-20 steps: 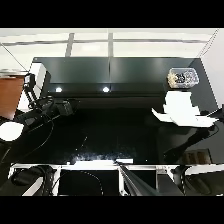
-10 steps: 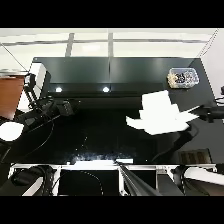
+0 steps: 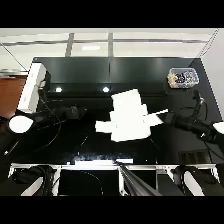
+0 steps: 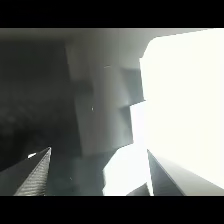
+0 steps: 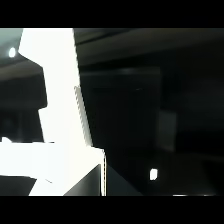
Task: Fold the box and place the chain.
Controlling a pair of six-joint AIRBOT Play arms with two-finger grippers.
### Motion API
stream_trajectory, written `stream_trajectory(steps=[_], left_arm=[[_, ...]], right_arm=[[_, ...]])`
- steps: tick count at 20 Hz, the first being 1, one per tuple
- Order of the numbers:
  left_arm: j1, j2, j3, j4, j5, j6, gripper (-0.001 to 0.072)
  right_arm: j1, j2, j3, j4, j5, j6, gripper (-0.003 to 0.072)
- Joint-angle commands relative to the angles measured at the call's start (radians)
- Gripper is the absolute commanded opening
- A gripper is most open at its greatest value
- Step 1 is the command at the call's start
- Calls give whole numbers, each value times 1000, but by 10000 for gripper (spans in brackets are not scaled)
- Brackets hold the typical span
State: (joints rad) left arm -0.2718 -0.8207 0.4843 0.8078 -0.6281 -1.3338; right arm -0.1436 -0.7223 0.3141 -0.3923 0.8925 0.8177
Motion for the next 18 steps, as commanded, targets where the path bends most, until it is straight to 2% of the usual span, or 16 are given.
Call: stream_trajectory(steps=[1,2,4,7,9,11,14,18], left_arm=[[0,-141,14,-122,-34,95,706],[-1,-190,30,-159,-64,128,706],[1,-311,69,-304,-195,281,707],[38,-472,94,-523,-222,452,708],[60,-543,109,-663,-304,651,708],[56,-619,143,-665,-376,744,708],[55,-712,203,-663,-410,745,708],[55,-783,274,-494,-577,800,697]], right_arm=[[203,109,-50,26,-130,-5,15],[238,109,-50,25,-154,10,15],[285,109,-50,26,-197,16,15],[307,109,-50,26,-208,17,15],[308,109,-50,26,-200,20,15],[308,109,-50,26,-200,20,15],[308,109,-50,26,-200,24,15],[308,109,-50,25,-197,43,16]])
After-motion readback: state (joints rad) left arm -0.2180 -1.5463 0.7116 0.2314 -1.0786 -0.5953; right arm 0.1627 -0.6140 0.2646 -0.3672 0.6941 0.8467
